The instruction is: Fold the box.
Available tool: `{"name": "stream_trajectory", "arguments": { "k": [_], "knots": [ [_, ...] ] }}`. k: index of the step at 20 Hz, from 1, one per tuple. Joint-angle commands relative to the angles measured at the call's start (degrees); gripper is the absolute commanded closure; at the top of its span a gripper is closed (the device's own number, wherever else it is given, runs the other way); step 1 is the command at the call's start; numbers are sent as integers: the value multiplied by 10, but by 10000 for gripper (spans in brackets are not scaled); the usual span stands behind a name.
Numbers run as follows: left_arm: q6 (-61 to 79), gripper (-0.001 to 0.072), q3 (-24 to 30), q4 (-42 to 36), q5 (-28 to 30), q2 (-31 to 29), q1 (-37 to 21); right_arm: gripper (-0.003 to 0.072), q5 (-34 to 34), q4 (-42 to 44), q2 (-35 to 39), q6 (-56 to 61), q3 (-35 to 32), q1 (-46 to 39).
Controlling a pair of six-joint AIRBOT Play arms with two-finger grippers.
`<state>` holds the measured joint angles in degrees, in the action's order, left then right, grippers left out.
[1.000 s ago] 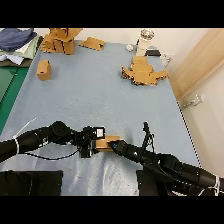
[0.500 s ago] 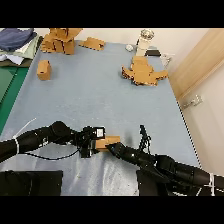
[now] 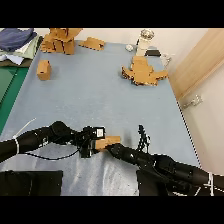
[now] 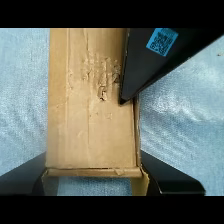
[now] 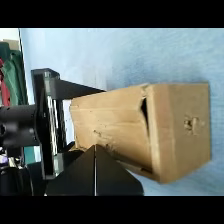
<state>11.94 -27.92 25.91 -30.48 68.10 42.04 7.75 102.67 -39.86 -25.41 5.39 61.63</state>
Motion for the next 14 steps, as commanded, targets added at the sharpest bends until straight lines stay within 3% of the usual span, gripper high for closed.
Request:
{"name": "stream_trajectory", "arguments": {
  "k": [1, 3, 6, 7, 10, 14],
  "knots": [
    [0, 210, 0, 0, 0, 0, 0, 685, -80, -89, 62, -1, 40, 2],
    [0, 210, 0, 0, 0, 0, 0, 685, -258, -180, 124, -1, 84, 1],
    [0, 211, 0, 0, 0, 0, 0, 684, -636, -340, 188, -3, 157, -3],
    [0, 210, 0, 0, 0, 0, 0, 684, -734, -366, 196, -34, 176, -6],
    [0, 210, 0, 0, 0, 0, 0, 683, -859, -373, 179, -122, 212, -24],
    [0, 210, 0, 0, 0, 0, 1, 683, -867, -320, 108, -122, 240, -99]
  ]
}}
